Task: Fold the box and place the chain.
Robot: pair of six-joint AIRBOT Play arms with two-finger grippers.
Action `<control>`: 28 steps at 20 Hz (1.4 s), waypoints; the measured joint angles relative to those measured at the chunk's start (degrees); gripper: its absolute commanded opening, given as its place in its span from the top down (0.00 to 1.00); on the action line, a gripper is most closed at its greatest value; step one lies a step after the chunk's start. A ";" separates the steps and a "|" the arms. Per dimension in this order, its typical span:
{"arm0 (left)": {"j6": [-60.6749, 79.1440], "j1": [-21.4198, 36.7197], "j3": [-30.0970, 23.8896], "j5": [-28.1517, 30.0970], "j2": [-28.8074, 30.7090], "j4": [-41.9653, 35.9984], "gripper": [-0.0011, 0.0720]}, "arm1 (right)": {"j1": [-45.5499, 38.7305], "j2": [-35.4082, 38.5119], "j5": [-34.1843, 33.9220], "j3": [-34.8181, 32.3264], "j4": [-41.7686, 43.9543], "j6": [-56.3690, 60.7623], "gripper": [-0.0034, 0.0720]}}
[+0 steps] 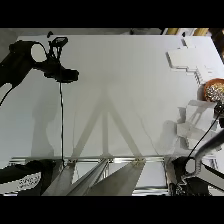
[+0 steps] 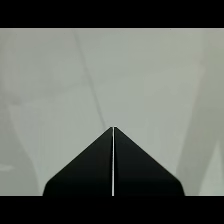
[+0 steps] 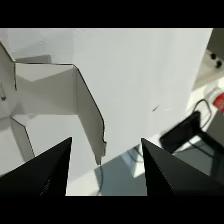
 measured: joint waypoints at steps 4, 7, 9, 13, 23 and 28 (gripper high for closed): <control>0.00 0.00 0.00 0.00 0.00 -0.02 0.97 | -6.25 0.09 -3.32 -0.02 5.07 -1.90 0.41; 0.00 0.00 0.00 0.00 0.00 -0.02 0.97 | -8.15 -0.70 -5.75 -0.02 6.80 -2.97 0.52; 0.00 0.00 0.00 0.00 0.00 0.00 0.97 | -8.68 -1.79 -6.58 -0.02 8.09 -3.26 0.77; 0.00 0.00 0.00 0.00 0.00 -0.02 0.97 | -7.52 -2.60 -6.43 0.00 11.61 -4.42 0.93; 0.00 0.00 0.00 0.02 0.00 0.00 0.97 | 20.20 13.42 -4.74 -4.33 34.93 -8.61 0.93; 0.00 0.00 0.00 0.02 0.00 -0.02 0.97 | 33.40 22.25 -10.88 -14.43 45.46 -4.74 0.93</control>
